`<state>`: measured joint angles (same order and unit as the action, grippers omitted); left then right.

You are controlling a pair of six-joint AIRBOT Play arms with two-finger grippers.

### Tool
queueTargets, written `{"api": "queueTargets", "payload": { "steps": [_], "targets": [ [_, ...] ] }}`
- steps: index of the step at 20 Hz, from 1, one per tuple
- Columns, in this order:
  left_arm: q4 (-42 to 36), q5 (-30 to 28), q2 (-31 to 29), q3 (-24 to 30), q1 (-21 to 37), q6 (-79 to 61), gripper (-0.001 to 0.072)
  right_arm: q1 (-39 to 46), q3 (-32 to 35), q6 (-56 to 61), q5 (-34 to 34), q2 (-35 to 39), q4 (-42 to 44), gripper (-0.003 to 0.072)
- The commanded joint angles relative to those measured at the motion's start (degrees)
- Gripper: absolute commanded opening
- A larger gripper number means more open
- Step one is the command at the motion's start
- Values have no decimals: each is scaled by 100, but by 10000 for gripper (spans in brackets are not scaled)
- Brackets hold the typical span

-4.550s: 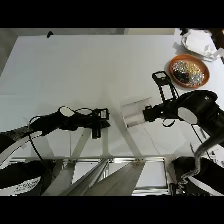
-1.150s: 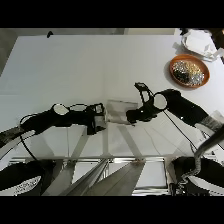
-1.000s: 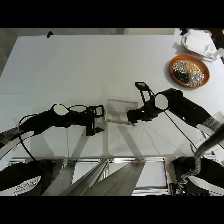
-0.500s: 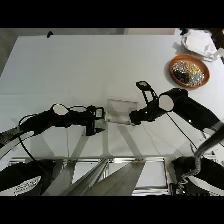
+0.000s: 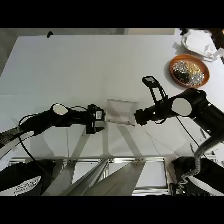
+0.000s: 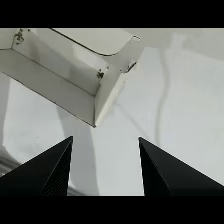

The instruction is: Fold the box and place the chain.

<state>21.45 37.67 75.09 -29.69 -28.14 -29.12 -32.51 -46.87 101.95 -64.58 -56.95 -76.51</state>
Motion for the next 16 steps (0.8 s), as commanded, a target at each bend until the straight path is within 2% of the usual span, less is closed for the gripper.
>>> {"api": "queueTargets", "payload": {
  "steps": [1, 11, 16],
  "targets": [
    [-107, -352, -7, -4, 2, -24, 691, 2, -2, -4, -87, 63, -24, 460],
    [-284, -295, -251, -4, -11, -177, 690, 2, -2, -2, -98, 63, -24, 460],
    [-385, 304, -229, -4, -11, -892, 691, 2, -4, 0, -98, 63, 2, 459]
  ]
}}
